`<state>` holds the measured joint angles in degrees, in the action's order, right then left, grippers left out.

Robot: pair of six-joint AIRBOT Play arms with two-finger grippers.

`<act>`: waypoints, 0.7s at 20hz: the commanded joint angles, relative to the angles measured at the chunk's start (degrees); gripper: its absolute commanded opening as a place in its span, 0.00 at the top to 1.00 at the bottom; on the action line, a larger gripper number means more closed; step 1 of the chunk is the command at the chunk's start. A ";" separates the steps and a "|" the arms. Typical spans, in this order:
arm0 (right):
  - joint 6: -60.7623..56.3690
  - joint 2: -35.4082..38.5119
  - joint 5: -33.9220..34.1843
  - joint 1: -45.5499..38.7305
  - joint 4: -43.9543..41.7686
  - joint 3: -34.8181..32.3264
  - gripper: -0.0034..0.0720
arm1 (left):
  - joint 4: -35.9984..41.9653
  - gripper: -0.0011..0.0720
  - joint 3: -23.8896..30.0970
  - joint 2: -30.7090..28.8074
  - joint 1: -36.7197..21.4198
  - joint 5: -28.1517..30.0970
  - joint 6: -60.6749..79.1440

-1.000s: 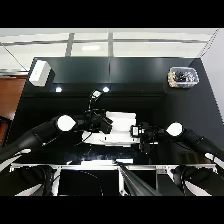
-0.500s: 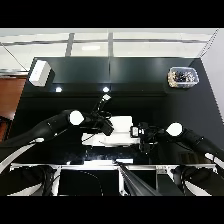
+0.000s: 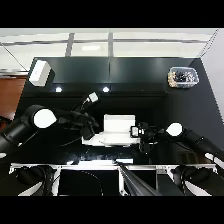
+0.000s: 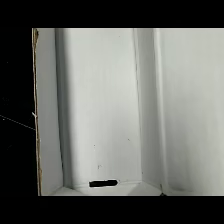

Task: Fold the box and place the chain.

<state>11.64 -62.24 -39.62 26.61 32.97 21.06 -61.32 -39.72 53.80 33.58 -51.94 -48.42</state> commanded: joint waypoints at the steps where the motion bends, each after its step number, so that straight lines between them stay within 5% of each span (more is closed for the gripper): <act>1: -0.02 0.04 -0.02 0.04 0.00 0.07 0.39 | -1.53 0.01 6.69 -2.89 0.09 -0.63 10.32; 5: -0.02 0.04 -0.02 0.07 0.00 0.07 0.39 | -1.05 0.02 13.25 -2.84 1.86 6.43 22.60; 10: -0.02 0.04 -0.04 0.07 0.02 0.07 0.39 | 3.89 0.02 15.06 -1.27 8.46 19.87 23.58; 14: -0.02 0.04 -0.20 0.07 0.04 0.04 0.39 | 4.72 0.02 15.02 1.55 10.51 20.61 23.56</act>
<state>11.62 -62.24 -39.66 26.61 32.99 21.06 -57.95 -25.04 53.84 42.52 -34.22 -25.74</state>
